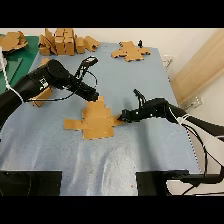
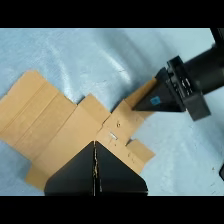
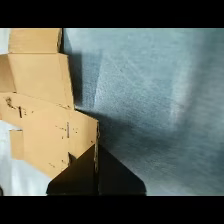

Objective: Fold the box.

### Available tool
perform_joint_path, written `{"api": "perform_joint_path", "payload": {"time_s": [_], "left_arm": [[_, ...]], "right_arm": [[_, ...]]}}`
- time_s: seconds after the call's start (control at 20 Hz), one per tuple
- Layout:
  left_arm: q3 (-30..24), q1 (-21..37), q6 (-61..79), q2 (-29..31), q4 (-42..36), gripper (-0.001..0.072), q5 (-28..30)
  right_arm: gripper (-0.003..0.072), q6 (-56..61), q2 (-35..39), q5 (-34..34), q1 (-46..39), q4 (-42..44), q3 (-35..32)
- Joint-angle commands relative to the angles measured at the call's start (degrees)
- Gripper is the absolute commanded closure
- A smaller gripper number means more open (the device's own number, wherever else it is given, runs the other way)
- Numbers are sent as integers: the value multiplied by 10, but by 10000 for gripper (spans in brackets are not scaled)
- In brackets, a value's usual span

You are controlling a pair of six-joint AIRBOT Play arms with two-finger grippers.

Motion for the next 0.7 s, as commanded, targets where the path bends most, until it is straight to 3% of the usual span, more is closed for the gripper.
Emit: {"api": "perform_joint_path", "payload": {"time_s": [0.0,0.3,0.5,0.55,0.6,0.65], "left_arm": [[0,10,-1,-9,13,699,3],[-3,77,6,-43,-36,698,-47],[-3,124,67,-62,-132,696,-99],[-3,131,72,-69,-139,612,-108],[-6,135,73,-76,-143,297,-111],[-10,137,73,-84,-143,88,-112]], "right_arm": [[689,-24,33,85,36,7,-34],[689,-69,101,119,39,8,-89],[689,-81,169,143,39,7,-142],[689,-81,178,143,39,6,-146],[689,-80,183,143,39,6,-147],[689,-80,184,144,39,7,-147]]}}
